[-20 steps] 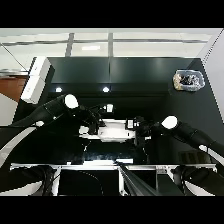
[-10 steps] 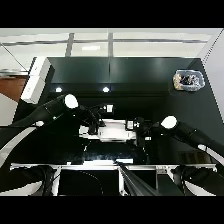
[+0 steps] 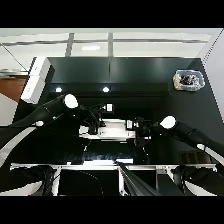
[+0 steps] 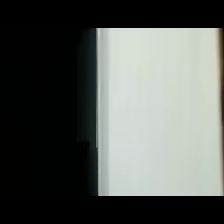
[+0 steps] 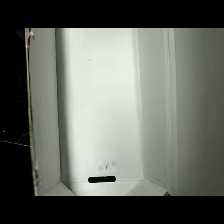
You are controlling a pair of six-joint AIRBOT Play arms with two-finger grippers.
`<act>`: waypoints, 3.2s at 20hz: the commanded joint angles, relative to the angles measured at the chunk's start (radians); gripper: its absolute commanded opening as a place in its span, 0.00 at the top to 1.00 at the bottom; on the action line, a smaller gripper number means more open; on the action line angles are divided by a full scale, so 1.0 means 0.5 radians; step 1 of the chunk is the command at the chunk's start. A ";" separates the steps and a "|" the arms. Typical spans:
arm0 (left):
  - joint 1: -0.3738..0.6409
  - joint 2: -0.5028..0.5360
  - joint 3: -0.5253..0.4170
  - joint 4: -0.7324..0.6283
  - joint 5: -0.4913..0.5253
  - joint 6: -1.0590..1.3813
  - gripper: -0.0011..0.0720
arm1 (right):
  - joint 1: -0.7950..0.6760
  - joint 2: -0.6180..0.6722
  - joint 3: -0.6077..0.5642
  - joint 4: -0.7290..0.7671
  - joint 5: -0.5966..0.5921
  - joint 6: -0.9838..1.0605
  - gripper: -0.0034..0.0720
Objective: Fold the box and place the chain.
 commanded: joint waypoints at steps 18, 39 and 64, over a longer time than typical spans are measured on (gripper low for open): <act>0.425 0.520 0.124 0.610 -0.584 -1.211 0.36 | -0.001 -0.003 -0.001 -0.002 -0.008 0.000 0.24; 0.008 0.410 -0.554 -0.980 0.893 -0.929 0.94 | -0.001 -0.003 -0.001 -0.002 -0.007 0.000 0.24; 0.625 0.838 -0.618 -0.187 -0.196 -0.067 0.02 | -0.001 -0.003 -0.001 -0.001 -0.007 0.001 0.24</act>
